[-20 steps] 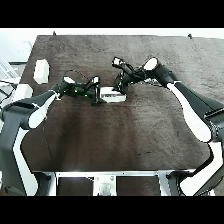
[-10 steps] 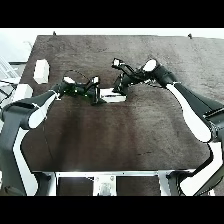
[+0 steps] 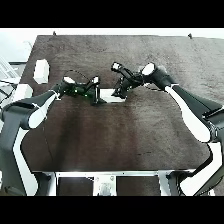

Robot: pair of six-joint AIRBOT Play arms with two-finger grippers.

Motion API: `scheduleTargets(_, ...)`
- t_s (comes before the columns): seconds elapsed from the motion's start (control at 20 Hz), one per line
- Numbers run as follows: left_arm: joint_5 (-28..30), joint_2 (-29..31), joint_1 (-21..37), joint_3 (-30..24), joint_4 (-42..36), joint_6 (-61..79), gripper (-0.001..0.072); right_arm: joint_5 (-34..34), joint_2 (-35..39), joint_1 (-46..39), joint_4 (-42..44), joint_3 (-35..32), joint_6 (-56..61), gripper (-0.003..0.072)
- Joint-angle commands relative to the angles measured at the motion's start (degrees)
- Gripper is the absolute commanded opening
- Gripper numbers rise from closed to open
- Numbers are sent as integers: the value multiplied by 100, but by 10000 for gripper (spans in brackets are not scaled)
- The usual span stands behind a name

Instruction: Fold the box and place the chain.

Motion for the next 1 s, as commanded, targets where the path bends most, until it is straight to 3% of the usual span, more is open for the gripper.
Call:
scheduleTargets(0.0, 9, -2, -2, -2, -11, -15, 472, 83, 20, -48, 310, -24, 22, 552)
scheduleTargets(0.35, 11, -2, -2, -2, -11, -15, 472, 138, 87, -129, 391, -24, -282, 552)
scheduleTargets(0.6, 11, -2, -2, -2, -11, -15, 472, 651, 199, -131, 396, -20, -431, 552)
scheduleTargets(0.75, 9, -2, -2, -2, -11, -15, 472, 800, 258, -245, 929, -20, -745, 552)
scheduleTargets(0.8, 9, -2, 0, -2, -11, -15, 472, 839, 271, -328, 1263, -20, -883, 513)
scheduleTargets(0.85, 9, -2, -2, -2, -11, -15, 472, 835, 267, -417, 1510, -22, -892, 318)
scheduleTargets(0.95, 9, -2, -2, -2, -11, -15, 472, 835, 203, -592, 1672, -35, -920, 17)
